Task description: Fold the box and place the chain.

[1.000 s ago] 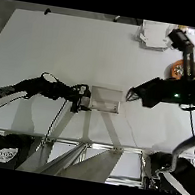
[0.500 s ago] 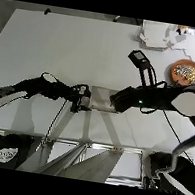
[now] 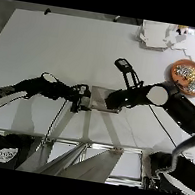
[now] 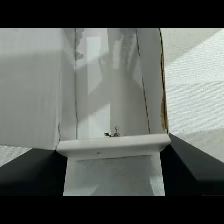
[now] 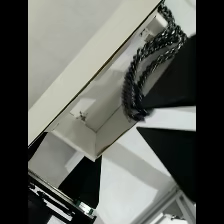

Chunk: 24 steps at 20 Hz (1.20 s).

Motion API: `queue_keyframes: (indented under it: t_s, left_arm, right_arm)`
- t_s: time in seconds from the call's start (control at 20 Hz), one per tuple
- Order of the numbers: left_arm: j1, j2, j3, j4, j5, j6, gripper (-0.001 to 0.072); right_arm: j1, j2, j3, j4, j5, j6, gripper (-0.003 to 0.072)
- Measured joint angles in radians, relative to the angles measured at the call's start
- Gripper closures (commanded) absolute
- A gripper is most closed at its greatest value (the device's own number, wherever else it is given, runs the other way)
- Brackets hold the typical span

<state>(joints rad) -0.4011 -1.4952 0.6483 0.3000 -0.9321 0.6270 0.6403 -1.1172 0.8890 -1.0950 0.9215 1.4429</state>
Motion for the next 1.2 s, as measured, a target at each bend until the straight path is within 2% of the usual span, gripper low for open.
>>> queue_keyframes:
  t_s: [0.3,0.45,0.55,0.75,0.9,1.05,1.1,1.15,1.2]
  left_arm:
    - [0.000,0.000,0.000,0.000,0.000,0.000,0.0622]
    - [0.000,0.000,0.000,0.000,0.000,0.000,0.0622]
    - [0.000,0.000,0.000,0.000,0.000,0.000,0.0622]
    - [0.000,0.000,0.000,0.000,0.000,0.000,0.0622]
    - [0.000,0.000,0.000,0.000,0.000,0.000,0.0622]
    - [0.000,0.000,0.000,0.000,0.000,0.000,0.0622]
    - [0.000,0.000,0.000,0.000,0.000,0.000,0.0622]
    - [0.000,0.000,0.000,0.000,0.000,0.000,0.0622]
    - [0.000,0.000,0.000,0.000,0.000,0.000,0.0622]
  right_arm:
    - [0.009,-0.018,0.000,-0.002,-0.005,-0.003,0.0422]
    - [-0.039,0.033,0.002,-0.024,0.053,-0.003,0.0473]
    - [-0.093,0.092,0.002,-0.066,0.086,-0.003,0.0531]
    - [-0.229,0.188,0.002,-0.164,0.136,-0.002,0.0530]
    - [-0.336,0.178,0.002,-0.246,0.137,0.002,0.0530]
    - [-0.434,0.099,0.002,-0.304,0.118,0.026,0.0526]
    - [-0.459,0.066,0.002,-0.315,0.112,0.030,0.0466]
    - [-0.482,0.030,0.002,-0.323,0.102,0.035,0.0369]
    - [-0.499,-0.004,0.002,-0.330,0.093,0.036,0.0361]
